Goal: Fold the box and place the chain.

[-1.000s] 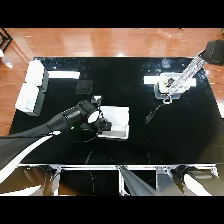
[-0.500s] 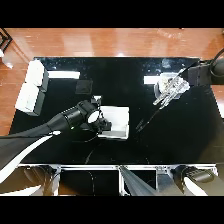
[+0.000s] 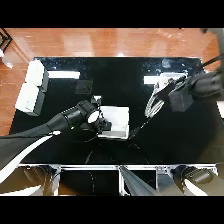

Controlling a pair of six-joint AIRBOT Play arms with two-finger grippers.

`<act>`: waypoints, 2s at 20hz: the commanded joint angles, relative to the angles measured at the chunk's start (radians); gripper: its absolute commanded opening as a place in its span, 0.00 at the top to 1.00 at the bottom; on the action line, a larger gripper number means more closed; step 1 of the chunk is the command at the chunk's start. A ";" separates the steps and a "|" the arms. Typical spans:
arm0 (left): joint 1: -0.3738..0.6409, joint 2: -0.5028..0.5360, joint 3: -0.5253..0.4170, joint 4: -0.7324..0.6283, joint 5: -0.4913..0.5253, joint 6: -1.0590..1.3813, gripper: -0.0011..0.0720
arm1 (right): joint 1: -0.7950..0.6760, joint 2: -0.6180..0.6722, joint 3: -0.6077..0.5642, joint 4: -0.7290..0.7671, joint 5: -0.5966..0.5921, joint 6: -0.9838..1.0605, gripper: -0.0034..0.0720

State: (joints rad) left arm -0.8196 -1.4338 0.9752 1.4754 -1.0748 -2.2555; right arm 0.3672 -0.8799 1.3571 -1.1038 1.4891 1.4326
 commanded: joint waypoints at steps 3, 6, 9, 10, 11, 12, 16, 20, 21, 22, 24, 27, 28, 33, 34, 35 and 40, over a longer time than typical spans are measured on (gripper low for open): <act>-0.001 0.000 0.000 0.001 0.000 0.000 0.95 | 0.079 -0.010 -0.107 0.113 -0.087 -0.026 0.93; -0.001 0.000 0.000 0.001 -0.001 0.000 0.95 | 0.122 -0.043 -0.124 0.115 -0.188 -0.027 0.93; -0.001 0.000 0.000 0.001 0.000 0.000 0.95 | 0.169 -0.104 -0.124 0.134 -0.208 -0.039 0.93; -0.001 0.000 0.000 0.001 0.000 0.000 0.95 | 0.184 -0.127 -0.124 0.129 -0.208 -0.039 0.93; -0.001 0.000 0.000 0.001 0.000 0.000 0.95 | 0.196 -0.146 -0.124 0.120 -0.208 -0.039 0.93; -0.001 0.000 0.000 0.001 0.000 0.000 0.95 | 0.205 -0.165 -0.126 0.106 -0.209 -0.039 0.93; -0.001 0.000 0.000 0.000 0.000 0.000 0.95 | 0.210 -0.227 -0.126 0.098 -0.204 -0.039 0.93; -0.001 0.000 0.000 0.000 0.000 0.000 0.95 | 0.222 -0.280 -0.157 0.106 -0.216 -0.039 0.93; -0.001 0.000 0.000 0.001 0.000 0.000 0.95 | 0.224 -0.289 -0.171 0.105 -0.226 -0.038 0.93; -0.001 0.000 0.000 0.001 0.000 0.000 0.95 | 0.224 -0.294 -0.185 0.101 -0.233 -0.038 0.93; -0.001 0.000 0.000 0.001 0.000 0.000 0.95 | 0.224 -0.296 -0.204 0.101 -0.237 -0.038 0.93; -0.001 0.000 0.000 0.000 0.000 0.000 0.95 | 0.218 -0.296 -0.208 0.097 -0.235 -0.037 0.15; -0.001 0.000 0.000 0.000 0.000 0.000 0.95 | 0.204 -0.294 -0.208 0.097 -0.220 -0.038 0.16; -0.001 0.000 0.000 0.001 0.001 0.000 0.95 | 0.016 -0.227 -0.208 -0.031 -0.106 -0.038 0.16; -0.001 0.000 0.000 0.001 0.001 0.000 0.95 | -0.038 -0.212 -0.212 -0.113 -0.106 -0.021 0.16; -0.001 0.000 0.000 0.001 0.001 0.000 0.95 | -0.096 -0.206 -0.219 -0.202 -0.118 0.022 0.16; -0.001 0.000 0.000 0.004 0.010 0.000 0.95 | -0.271 -0.235 -0.328 -0.517 -0.358 0.351 0.16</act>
State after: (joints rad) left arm -0.8196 -1.4338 0.9752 1.4761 -1.0744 -2.2551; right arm 0.1841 -1.1011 1.0805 -1.4269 1.2594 1.6115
